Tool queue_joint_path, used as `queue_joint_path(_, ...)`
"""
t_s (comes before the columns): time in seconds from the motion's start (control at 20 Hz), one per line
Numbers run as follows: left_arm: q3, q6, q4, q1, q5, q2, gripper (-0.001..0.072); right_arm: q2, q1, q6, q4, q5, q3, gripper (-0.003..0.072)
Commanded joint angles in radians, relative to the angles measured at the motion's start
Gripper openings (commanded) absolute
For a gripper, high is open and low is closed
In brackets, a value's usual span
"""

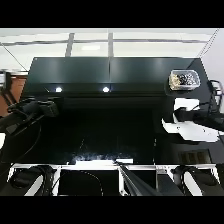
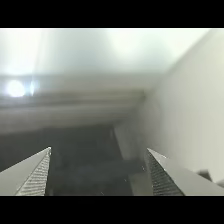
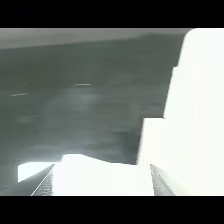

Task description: Fold the box and place the chain.

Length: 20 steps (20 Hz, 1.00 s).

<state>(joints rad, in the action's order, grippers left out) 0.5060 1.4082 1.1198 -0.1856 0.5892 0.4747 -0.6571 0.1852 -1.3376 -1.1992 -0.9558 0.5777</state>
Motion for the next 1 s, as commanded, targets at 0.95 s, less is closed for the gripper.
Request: queue_joint_path(0.95, 0.002, -0.009, -0.093, -0.162, -0.006, 0.249, 0.0709, -0.976, 0.966, 0.317, 0.226, -0.505, 0.754, 0.0678)
